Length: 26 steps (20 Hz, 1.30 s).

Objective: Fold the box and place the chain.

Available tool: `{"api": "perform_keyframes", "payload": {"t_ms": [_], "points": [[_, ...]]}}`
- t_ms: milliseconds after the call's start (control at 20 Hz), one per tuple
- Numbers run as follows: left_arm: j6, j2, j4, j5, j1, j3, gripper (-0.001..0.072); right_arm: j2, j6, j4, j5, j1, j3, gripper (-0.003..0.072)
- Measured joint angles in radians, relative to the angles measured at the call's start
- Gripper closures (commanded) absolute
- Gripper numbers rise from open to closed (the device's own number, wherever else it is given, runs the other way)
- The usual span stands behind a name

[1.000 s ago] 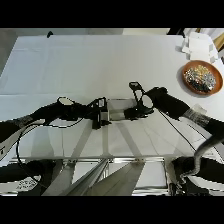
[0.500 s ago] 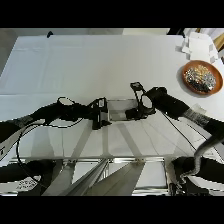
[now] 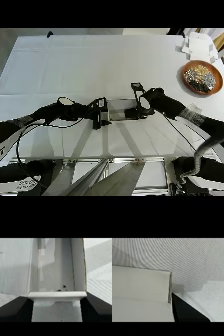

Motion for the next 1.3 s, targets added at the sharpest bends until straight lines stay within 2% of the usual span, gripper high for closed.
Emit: {"api": "perform_keyframes", "payload": {"t_ms": [100, 300, 350, 400, 450, 600, 750, 950, 1150, 1300], "points": [[0.000, 0.000, 0.000, 0.000, 0.000, 0.000, 0.0573, -0.006, 0.010, -0.007, 0.002, 0.006, 0.001, 0.0659], [0.000, 0.000, 0.000, -0.001, 0.000, 0.000, 0.0573, -0.012, 0.014, -0.012, 0.004, 0.011, 0.000, 0.0665], [0.000, 0.000, 0.000, -0.001, 0.000, 0.000, 0.0573, -0.012, 0.014, -0.013, 0.004, 0.011, 0.000, 0.0616], [0.000, 0.000, 0.000, -0.001, 0.000, 0.000, 0.0573, -0.012, 0.013, -0.014, 0.003, 0.012, 0.000, 0.0478], [0.000, 0.000, 0.001, -0.003, 0.000, 0.000, 0.0573, -0.008, 0.007, -0.015, -0.002, 0.012, 0.000, 0.0388], [0.000, 0.000, 0.001, -0.002, 0.000, 0.000, 0.0573, 0.022, -0.030, -0.030, -0.002, 0.012, -0.002, 0.0386], [-0.002, 0.000, 0.000, -0.002, 0.000, 0.000, 0.0573, 0.093, -0.090, -0.068, 0.033, -0.001, -0.001, 0.0319], [-0.002, 0.000, 0.000, -0.002, 0.000, 0.000, 0.0573, 0.212, -0.188, -0.085, 0.090, -0.062, 0.014, 0.0361], [-0.001, 0.000, 0.000, -0.002, 0.000, 0.000, 0.0573, 0.270, -0.298, -0.090, 0.130, -0.208, 0.114, 0.0367], [-0.001, 0.000, 0.000, -0.002, 0.000, 0.000, 0.0573, 0.259, -0.387, -0.096, 0.138, -0.389, 0.213, 0.0375]]}}
